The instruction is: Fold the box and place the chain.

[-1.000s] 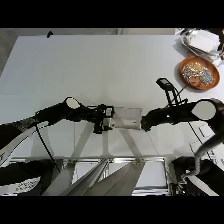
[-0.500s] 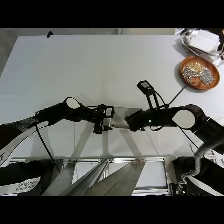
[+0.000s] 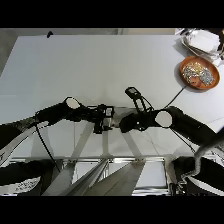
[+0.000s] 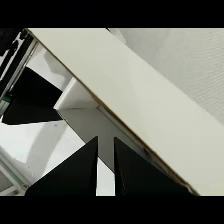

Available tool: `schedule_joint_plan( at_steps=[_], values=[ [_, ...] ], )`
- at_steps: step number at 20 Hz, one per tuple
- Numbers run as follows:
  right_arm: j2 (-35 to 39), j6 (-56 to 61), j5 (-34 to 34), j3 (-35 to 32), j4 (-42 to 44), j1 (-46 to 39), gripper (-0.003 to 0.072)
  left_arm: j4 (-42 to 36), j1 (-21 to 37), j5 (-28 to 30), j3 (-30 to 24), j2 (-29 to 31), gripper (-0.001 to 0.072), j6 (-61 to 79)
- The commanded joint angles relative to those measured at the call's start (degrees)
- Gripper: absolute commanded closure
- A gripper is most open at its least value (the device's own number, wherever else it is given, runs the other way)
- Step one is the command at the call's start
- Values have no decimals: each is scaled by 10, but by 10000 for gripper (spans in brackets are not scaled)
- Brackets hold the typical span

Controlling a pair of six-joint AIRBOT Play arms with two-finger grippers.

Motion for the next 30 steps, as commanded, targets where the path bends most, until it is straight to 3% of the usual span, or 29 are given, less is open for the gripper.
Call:
schedule_joint_plan(
  at_steps=[1,3,7,10,13,15,24,30],
  values=[
    [-7,0,-5,2,2,2,566,0,0,0,1,0,397,0],
    [3,0,14,10,0,-3,566,0,0,0,1,0,397,0],
    [70,6,115,22,-37,-57,568,0,0,0,1,0,397,0],
    [122,64,204,22,-139,-123,568,0,0,0,1,0,397,0],
    [125,103,274,22,-249,-172,565,0,0,0,1,0,397,0],
    [110,103,272,21,-281,-185,457,0,0,0,1,0,397,0],
    [-60,108,165,21,-297,-186,446,0,0,0,1,0,397,0],
    [-73,107,131,21,-284,-186,447,0,0,0,1,0,397,0]
  ],
)
